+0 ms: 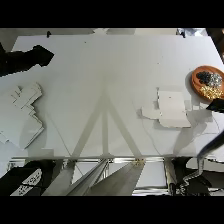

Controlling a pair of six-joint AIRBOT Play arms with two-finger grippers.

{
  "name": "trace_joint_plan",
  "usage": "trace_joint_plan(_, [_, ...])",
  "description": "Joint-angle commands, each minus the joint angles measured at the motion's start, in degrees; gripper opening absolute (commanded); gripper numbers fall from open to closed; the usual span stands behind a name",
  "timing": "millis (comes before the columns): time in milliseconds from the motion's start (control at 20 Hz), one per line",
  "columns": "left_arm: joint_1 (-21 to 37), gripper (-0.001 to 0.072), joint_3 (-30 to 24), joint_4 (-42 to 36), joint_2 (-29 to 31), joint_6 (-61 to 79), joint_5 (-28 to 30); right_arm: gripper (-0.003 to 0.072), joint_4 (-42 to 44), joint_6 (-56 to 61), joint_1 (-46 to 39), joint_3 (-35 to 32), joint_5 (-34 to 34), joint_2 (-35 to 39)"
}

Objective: Fold the box and place the chain.

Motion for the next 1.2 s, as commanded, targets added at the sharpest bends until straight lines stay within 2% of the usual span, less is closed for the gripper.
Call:
trace_joint_plan(0, [0.0,0.0700,0.0,0.0,0.0,0.0,0.0,0.0363,2.0,-1.4,0.0,2.1,1.2,-3.2])
trace_joint_plan(150, [0.0,0.0700,0.0,0.0,0.0,0.0,0.0,0.0362,4.8,-1.7,0.0,2.7,4.9,-5.9])
trace_joint_plan(250, [0.0,0.0700,0.0,0.0,0.0,0.0,0.0,0.0333,5.5,-1.7,0.0,2.7,7.5,-7.6])
trace_joint_plan(400, [0.0,0.0700,0.0,0.0,0.0,0.0,0.0,0.0170,6.9,-1.6,0.0,2.7,8.8,-8.7])
trace_joint_plan(450, [0.0,0.0700,0.0,0.0,0.0,0.0,0.0,0.0062,7.5,-1.4,0.0,2.7,9.2,-8.7])
trace_joint_plan(500, [0.0,0.0700,0.0,0.0,0.0,0.0,0.0,0.0011,7.9,-1.4,0.0,2.7,9.9,-8.7])
trace_joint_plan(650, [0.0,0.0700,0.0,0.0,0.0,0.0,0.0,0.0011,9.7,-1.8,0.0,2.7,12.2,-8.6])
trace_joint_plan(850, [0.0,0.0700,0.0,0.0,0.0,0.0,0.0,0.0010,23.2,-8.1,1.4,2.7,14.6,-6.0])
trace_joint_plan(1150, [0.0,0.0700,0.0,0.0,0.0,0.0,0.0,0.0009,33.6,-13.3,15.8,2.7,14.2,3.8])
